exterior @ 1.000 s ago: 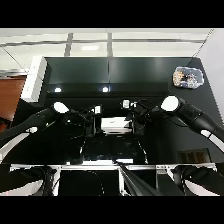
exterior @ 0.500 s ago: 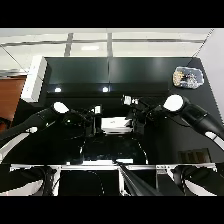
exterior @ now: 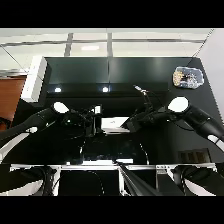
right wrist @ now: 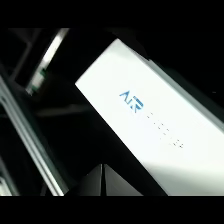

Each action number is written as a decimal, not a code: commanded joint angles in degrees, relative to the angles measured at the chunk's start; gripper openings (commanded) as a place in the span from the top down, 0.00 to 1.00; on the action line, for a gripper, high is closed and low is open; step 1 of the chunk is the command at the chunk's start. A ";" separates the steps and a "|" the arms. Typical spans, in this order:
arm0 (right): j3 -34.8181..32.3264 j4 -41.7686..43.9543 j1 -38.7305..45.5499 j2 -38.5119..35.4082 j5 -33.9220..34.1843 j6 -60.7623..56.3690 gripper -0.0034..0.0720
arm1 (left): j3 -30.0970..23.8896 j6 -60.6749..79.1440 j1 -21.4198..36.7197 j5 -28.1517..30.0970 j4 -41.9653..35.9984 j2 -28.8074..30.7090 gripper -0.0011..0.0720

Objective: Fold the box and place the chain.

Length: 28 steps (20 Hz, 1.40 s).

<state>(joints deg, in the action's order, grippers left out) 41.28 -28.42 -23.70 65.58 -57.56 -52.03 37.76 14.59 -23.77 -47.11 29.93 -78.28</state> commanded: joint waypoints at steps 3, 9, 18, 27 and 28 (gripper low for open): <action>-1.25 8.11 0.13 7.43 1.66 -3.93 0.94 | 0.04 0.00 -0.02 0.17 0.02 0.02 0.44; -1.25 6.88 0.13 8.68 5.53 -5.25 0.94 | 0.04 0.00 -0.02 0.15 0.00 0.02 0.44; -1.25 4.48 0.15 11.45 7.08 -5.73 0.94 | 0.04 0.00 -0.02 0.13 0.00 0.02 0.44; 7.10 -2.67 16.98 0.39 -13.79 -1.60 0.94 | 0.26 -0.02 0.07 0.00 0.02 0.50 0.35; 7.10 -5.07 19.76 -1.68 -15.04 -2.75 0.94 | 0.39 -0.02 0.07 0.02 0.04 1.36 0.00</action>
